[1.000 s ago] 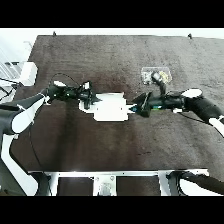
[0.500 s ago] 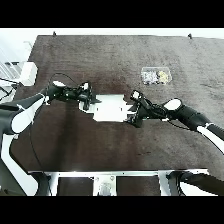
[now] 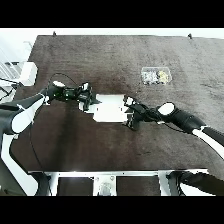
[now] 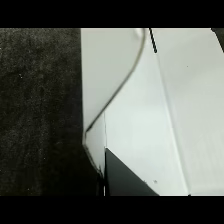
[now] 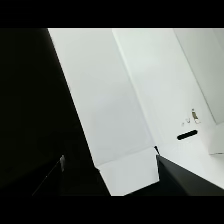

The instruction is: Fold the box and place the chain.

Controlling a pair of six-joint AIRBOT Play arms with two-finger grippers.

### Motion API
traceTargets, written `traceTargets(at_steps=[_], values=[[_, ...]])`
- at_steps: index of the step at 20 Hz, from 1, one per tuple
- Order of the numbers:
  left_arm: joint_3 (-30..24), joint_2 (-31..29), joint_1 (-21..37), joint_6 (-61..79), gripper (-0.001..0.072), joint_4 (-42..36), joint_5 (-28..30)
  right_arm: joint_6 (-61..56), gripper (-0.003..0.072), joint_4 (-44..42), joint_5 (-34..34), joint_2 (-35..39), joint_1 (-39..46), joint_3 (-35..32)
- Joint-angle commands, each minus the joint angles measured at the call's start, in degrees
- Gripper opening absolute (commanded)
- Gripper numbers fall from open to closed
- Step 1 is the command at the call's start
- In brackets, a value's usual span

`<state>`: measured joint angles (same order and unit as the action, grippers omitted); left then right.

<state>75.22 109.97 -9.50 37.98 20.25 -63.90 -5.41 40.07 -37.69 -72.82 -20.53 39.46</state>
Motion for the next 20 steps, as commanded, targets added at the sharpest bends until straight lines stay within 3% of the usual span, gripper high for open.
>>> traceTargets(at_steps=[1,14,20], values=[[0.0,0.0,0.0,0.0,0.0022,-0.1,-0.1,1.6,0.0693,1.5,2.8,-0.4,-2.7,-0.6],[0.0,0.0,0.0,0.0,0.0021,-0.1,-0.2,6.1,0.0693,1.3,16.4,-4.4,-4.5,-0.3],[0.0,0.0,0.0,0.0,0.0021,-0.1,-0.2,5.9,0.0692,1.3,16.4,-1.2,-4.2,2.6]])
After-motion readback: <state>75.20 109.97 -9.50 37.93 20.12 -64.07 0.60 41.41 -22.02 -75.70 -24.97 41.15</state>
